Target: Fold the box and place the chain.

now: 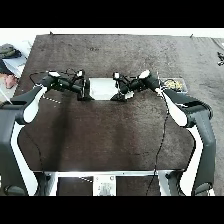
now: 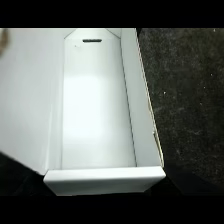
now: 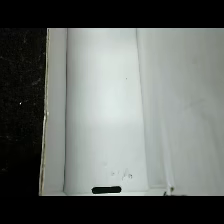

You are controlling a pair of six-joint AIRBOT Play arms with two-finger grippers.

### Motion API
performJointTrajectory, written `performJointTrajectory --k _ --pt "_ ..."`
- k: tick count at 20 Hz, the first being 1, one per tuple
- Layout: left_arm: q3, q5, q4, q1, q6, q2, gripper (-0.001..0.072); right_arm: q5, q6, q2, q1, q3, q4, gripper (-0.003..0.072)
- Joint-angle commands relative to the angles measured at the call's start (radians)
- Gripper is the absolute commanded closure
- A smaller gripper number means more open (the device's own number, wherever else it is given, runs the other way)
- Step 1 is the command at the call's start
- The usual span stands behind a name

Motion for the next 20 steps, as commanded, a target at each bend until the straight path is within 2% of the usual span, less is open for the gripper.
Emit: performJointTrajectory --k 1,20 --pt "0.002 0.012 0.019 -0.006 0.0 -0.005 -0.0011 0.0 0.0 0.0 0.0 0.0 0.0 0.052" --pt "0.0 0.059 0.021 -0.035 -0.027 -0.006 -0.0001 0.0 0.0 0.0 0.0 0.0 0.0 0.0519"
